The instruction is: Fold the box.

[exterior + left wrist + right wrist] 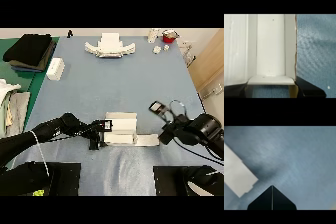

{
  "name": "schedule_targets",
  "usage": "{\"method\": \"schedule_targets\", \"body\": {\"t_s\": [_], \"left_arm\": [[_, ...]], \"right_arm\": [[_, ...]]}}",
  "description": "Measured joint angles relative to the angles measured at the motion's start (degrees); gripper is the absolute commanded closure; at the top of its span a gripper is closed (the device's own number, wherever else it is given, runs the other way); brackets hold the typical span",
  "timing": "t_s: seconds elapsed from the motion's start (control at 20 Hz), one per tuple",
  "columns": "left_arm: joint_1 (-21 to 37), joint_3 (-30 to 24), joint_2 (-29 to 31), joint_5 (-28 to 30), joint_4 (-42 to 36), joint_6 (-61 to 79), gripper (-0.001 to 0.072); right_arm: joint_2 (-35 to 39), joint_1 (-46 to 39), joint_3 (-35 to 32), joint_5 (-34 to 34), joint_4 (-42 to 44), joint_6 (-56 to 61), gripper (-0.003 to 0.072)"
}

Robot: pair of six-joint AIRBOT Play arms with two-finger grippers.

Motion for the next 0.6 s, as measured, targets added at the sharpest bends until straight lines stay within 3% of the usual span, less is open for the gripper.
{"method": "schedule_targets", "body": {"t_s": [0.1, 0.2, 0.4, 0.6], "left_arm": [[0.0, 0.0, 0.0, 0.0, 0.0, 0.0, 0.0211], [0.0, 0.0, 0.0, 0.0, 0.0, 0.0, 0.0211], [0.0, 0.0, 0.0, 0.0, 0.0, 0.0, 0.0211], [0.0, 0.0, 0.0, 0.0, 0.0, 0.0, 0.0211]], "right_arm": [[-0.9, -7.4, 0.1, -2.9, 0.8, 8.6, 0.0684], [-2.8, -16.1, 0.1, -3.8, 7.6, 11.6, 0.0684], [-9.3, -31.3, -0.4, -3.4, 30.0, 2.7, 0.0684], [-16.1, -37.3, -1.1, -3.3, 44.1, -5.9, 0.0684]]}}
